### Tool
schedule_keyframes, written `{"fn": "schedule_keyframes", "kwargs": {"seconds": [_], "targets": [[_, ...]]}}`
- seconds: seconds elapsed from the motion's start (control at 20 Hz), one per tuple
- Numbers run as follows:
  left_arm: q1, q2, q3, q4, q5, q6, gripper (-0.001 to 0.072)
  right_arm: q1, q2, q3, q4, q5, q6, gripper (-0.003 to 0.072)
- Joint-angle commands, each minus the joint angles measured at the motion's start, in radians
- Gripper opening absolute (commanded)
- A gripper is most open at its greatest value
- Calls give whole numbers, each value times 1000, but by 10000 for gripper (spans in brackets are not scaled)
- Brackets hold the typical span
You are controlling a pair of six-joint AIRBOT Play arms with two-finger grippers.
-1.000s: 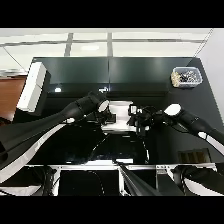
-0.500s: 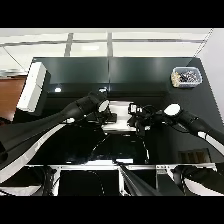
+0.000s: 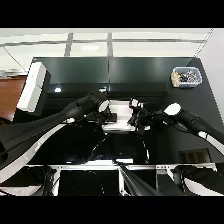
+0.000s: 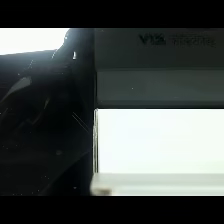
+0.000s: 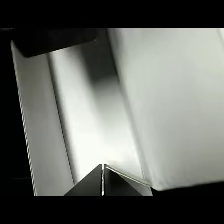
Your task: Fold the box and place the chain.
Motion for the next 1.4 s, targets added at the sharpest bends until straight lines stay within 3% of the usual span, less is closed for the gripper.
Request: {"fn": "schedule_keyframes", "kwargs": {"seconds": [0.0, 0.15, 0.3, 0.4, 0.65, 0.85, 1.05, 1.25, 1.3, 1.35], "targets": [[0, -1, 1, 0, -2, 0, 30, -67, 46, 38, -100, 31, 385, 11], [0, -1, 1, 0, -2, 0, 30, -256, 113, 111, -281, 58, 815, 11], [0, -1, 1, 0, -1, 0, 30, -462, 123, 102, -309, 82, 1100, 11], [0, -1, 1, 0, 2, 0, 30, -524, 107, 68, -360, 125, 1247, 11], [0, -1, 1, 0, 2, 0, 30, -446, 5, 34, -352, 280, 1259, 12], [0, -1, 1, 0, 1, 0, 30, -291, -105, 34, -319, 294, 1221, 12], [0, -1, 1, 0, 1, 0, 30, -200, -136, 38, -118, 266, 1039, 12], [0, -1, 1, 0, -2, 0, 30, -195, -131, 132, -170, 330, 1014, 18], [0, -1, 1, 0, -2, 0, 30, -197, -131, 161, -191, 354, 1015, 190], [0, -1, 1, 0, -2, 0, 30, -198, -131, 183, -198, 380, 1018, 439]]}}
